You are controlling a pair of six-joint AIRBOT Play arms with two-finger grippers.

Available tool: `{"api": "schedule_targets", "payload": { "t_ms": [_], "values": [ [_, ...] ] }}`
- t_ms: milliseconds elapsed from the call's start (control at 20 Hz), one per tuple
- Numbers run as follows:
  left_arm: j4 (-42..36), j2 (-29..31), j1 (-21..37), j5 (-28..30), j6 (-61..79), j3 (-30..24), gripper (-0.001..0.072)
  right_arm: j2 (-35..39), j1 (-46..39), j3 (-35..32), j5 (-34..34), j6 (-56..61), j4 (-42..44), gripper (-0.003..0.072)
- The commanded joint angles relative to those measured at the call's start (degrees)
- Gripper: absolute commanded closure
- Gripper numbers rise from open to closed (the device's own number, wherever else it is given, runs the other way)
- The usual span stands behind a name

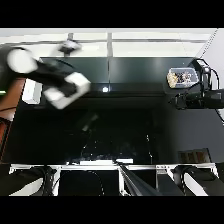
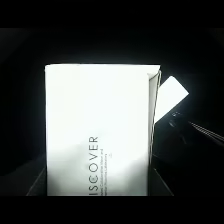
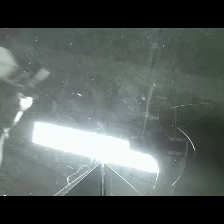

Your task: Fold the box and place the chain.

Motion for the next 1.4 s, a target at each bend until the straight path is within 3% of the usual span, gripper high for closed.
{"api": "schedule_targets", "payload": {
  "t_ms": [0,200,450,800,1100,1150,1250,1350],
  "values": [
    [4.6,5.6,17.3,-3.8,-11.2,-5.7,0.0433,0.0,0.0,0.0,-0.1,0.0,0.0,0.0670],
    [4.2,5.0,32.3,-0.9,-10.9,-14.4,0.0434,0.0,0.0,0.0,-0.5,0.1,0.1,0.0670],
    [1.0,4.6,42.0,7.9,-2.4,-20.4,0.0433,0.0,0.0,0.0,-2.1,0.6,0.1,0.0670],
    [-8.3,4.4,43.0,25.5,8.4,-29.1,0.0434,0.0,0.0,0.0,-2.6,2.1,0.8,0.0670],
    [-13.4,-0.8,42.6,27.9,12.1,-29.5,0.0429,-0.1,0.0,0.0,-2.8,2.4,0.9,0.0670],
    [-13.6,-1.2,42.6,28.8,12.2,-29.5,0.0355,-0.1,0.0,0.0,-2.8,2.4,0.9,0.0670],
    [-13.8,-1.3,42.6,29.7,12.2,-29.2,-0.0008,-0.1,0.0,0.0,-2.8,2.4,0.9,0.0670],
    [-13.6,-1.0,42.7,28.5,12.2,-26.7,-0.0008,-0.1,0.1,0.0,-2.8,2.4,1.0,0.0670]
  ]
}}
